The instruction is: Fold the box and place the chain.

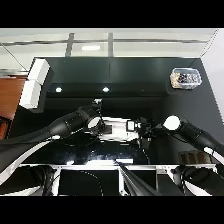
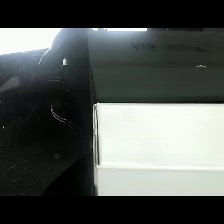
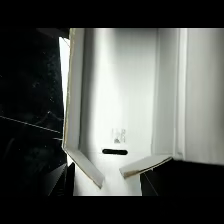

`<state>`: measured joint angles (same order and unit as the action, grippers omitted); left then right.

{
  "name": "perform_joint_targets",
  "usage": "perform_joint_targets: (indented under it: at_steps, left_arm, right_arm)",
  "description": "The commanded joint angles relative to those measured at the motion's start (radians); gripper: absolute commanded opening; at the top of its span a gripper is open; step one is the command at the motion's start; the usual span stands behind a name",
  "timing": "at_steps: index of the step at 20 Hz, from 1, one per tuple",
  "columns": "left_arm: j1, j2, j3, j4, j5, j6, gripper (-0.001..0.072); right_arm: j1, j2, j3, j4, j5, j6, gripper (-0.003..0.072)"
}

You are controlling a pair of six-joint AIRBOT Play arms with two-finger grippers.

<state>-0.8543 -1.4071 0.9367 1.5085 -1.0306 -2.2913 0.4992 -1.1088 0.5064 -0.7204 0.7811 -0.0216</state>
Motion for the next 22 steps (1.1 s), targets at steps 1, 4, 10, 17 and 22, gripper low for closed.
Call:
perform_joint_targets:
  at_steps: [1, 4, 10, 17, 22]
  left_arm:
    - [0.0, 0.0, 0.0, -0.001, 0.008, -0.001, 0.0028]
    - [0.0, 0.0, 0.0, -0.003, 0.007, -0.001, 0.0028]
    - [0.0, 0.0, 0.0, -0.003, 0.008, -0.001, 0.0028]
    - [0.0, 0.0, 0.0, -0.003, 0.008, -0.001, 0.0028]
    - [0.0, 0.0, 0.0, -0.003, 0.008, -0.001, 0.0028]
  right_arm:
    - [0.032, -0.008, 0.0, 0.013, -0.063, -0.001, 0.0492]
    - [0.038, -0.01, 0.0, 0.017, -0.13, -0.001, 0.0491]
    - [0.039, -0.01, 0.0, 0.014, -0.129, 0.005, 0.049]
    - [0.039, -0.011, 0.0, 0.088, -0.111, 0.022, 0.0173]
    - [0.039, -0.013, 0.0, 0.209, -0.104, 0.027, 0.0172]
